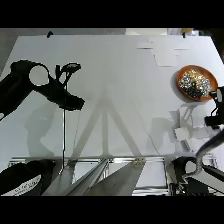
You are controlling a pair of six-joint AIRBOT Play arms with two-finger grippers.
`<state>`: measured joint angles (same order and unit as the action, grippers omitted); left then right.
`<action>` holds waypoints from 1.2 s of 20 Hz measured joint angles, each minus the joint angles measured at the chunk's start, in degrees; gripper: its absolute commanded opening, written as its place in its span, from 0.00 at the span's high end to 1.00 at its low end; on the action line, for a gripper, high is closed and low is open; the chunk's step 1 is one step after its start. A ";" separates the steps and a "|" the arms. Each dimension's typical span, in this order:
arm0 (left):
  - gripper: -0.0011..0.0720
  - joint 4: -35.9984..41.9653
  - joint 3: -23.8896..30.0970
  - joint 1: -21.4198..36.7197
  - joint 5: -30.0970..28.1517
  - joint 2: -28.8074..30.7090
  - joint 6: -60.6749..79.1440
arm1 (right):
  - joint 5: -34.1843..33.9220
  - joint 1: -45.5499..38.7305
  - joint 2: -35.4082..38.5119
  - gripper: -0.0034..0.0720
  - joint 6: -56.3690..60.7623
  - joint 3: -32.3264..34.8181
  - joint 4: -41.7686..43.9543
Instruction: Fold the box and place the chain.
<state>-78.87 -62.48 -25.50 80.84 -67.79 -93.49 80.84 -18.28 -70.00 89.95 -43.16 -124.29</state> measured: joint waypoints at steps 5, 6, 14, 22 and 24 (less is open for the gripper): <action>0.97 0.00 0.02 0.00 0.00 0.00 -0.02 | -4.13 -3.32 -3.91 0.77 1.11 0.00 -1.84; 0.97 0.00 0.02 0.00 0.00 0.00 -0.02 | -4.74 -3.61 -4.28 0.91 1.03 0.00 -1.25; 0.97 0.00 0.02 0.00 0.00 0.00 -0.02 | -2.58 3.19 -1.05 0.93 -2.97 0.15 8.04; 0.97 0.00 0.00 0.00 -0.07 0.00 0.02 | -10.36 22.95 18.05 0.93 -1.88 11.32 37.48; 0.97 0.00 0.02 0.00 -1.49 0.00 0.15 | -13.11 28.74 20.35 0.93 0.15 14.08 41.97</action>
<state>-78.87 -62.46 -25.50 79.35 -67.79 -93.34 67.72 10.46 -49.65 90.11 -29.08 -82.32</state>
